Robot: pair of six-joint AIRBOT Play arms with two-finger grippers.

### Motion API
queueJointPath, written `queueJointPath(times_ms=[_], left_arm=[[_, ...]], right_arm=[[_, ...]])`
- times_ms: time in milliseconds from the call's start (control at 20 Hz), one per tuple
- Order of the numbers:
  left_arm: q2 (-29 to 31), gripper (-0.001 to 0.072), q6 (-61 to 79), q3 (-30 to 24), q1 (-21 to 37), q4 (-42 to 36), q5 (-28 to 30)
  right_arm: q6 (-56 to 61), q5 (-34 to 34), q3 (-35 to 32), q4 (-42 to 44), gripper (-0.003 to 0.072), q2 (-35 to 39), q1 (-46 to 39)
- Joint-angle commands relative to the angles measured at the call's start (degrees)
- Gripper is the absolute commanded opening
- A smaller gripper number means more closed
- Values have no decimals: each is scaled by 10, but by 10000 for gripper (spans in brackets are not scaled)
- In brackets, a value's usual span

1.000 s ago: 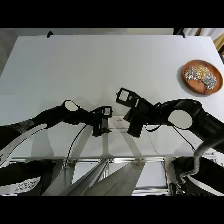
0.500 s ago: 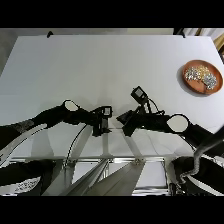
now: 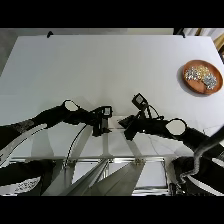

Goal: Fold the box and place the chain.

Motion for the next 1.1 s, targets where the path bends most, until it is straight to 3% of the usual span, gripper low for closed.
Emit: queueJointPath(times_ms=[0,300,750,1050], left_arm=[[0,254,0,0,0,0,0],[0,254,0,0,0,0,0],[0,254,0,0,0,0,0],[0,254,0,0,0,0,0]], right_arm=[[-7,4,-7,2,13,-4,6],[-7,53,-12,-14,13,-5,6],[-8,13,-45,-8,13,-3,24],[-56,-16,-44,-6,13,96,23]])
